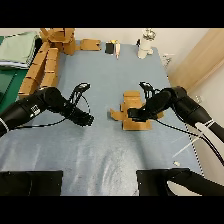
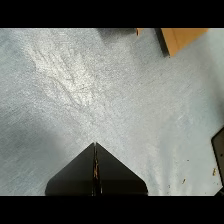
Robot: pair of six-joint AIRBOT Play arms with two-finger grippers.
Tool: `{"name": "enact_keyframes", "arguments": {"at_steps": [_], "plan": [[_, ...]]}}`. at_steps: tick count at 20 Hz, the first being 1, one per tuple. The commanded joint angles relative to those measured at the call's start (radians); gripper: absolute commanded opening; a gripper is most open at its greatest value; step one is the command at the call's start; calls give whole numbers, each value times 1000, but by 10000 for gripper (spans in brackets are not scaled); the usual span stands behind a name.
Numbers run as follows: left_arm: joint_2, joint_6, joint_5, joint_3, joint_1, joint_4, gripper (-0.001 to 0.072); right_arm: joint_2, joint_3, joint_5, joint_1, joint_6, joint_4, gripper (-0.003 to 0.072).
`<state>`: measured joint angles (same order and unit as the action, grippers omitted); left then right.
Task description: Fold the box.
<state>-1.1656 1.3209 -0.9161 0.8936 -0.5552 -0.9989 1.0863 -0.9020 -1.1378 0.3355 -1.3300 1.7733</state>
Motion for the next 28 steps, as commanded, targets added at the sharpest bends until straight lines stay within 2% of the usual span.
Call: {"name": "enact_keyframes", "arguments": {"at_steps": [1, 6, 10, 12, 13, 14, 15, 17, 18, 19, 22, 28], "plan": [[1, 0, 0, 1, 0, 0, 13, -1, 0, 3, 5, 5, 4, 3], [1, 0, 0, 1, 0, 0, 13, 2, -3, 11, -6, 56, 5, 6], [1, 0, 0, 1, 0, 0, 13, 26, -55, 48, -101, 98, -168, 4], [1, 0, 0, 1, 0, 0, 13, 26, -67, 75, -153, 98, -304, 6], [1, 0, 3, 1, 0, 0, 13, 29, -71, 73, -193, 97, -377, 117], [1, 0, 16, 1, 0, 0, 13, 38, -80, 63, -243, 80, -400, 266], [1, 0, 35, 1, 0, 0, 13, 53, -90, 51, -306, 26, -389, 299], [1, 0, 63, 1, 0, 0, 13, 87, -100, 29, -424, -93, -340, 312], [1, 0, 63, 1, 0, 0, 13, 101, -100, 29, -466, -137, -319, 416], [1, 0, 63, 1, 0, 1, 13, 117, -100, 32, -502, -183, -292, 440], [1, 0, 68, 1, 0, 16, 13, 167, -100, 76, -544, -315, -155, 440], [1, 0, 67, 1, 0, 48, 14, 316, -109, 90, -543, -512, 61, 429]]}}
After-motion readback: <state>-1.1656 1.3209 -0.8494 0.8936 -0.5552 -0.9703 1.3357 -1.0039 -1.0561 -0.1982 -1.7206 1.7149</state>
